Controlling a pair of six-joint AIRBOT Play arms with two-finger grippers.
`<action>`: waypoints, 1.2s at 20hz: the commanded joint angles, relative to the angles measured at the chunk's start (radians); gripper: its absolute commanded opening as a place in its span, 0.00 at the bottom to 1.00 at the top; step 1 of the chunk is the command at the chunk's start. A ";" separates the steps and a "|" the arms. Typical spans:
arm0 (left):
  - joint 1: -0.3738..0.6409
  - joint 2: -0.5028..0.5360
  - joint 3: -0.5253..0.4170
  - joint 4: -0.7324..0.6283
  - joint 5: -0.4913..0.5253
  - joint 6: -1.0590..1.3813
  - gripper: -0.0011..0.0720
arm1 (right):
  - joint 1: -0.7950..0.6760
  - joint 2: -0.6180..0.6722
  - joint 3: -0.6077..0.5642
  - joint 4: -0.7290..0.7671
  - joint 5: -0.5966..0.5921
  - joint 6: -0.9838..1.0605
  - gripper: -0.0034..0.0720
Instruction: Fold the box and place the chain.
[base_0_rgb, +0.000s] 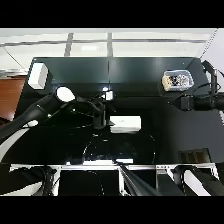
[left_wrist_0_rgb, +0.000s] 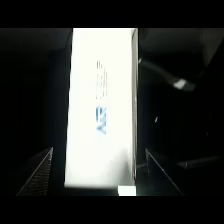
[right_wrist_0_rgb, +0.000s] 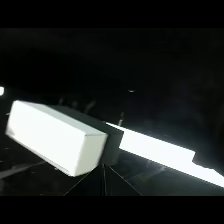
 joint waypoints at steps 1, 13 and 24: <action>-0.066 -0.080 0.051 -0.107 0.073 -0.035 0.98 | -0.028 0.012 0.002 -0.014 -0.013 0.008 0.06; -0.132 -0.267 0.207 -0.034 -0.003 -0.204 0.98 | -0.028 0.012 -0.059 -0.016 -0.027 0.008 0.06; -0.203 -0.267 0.300 0.289 -0.083 -0.362 0.98 | -0.028 0.012 -0.066 -0.017 -0.047 0.008 0.06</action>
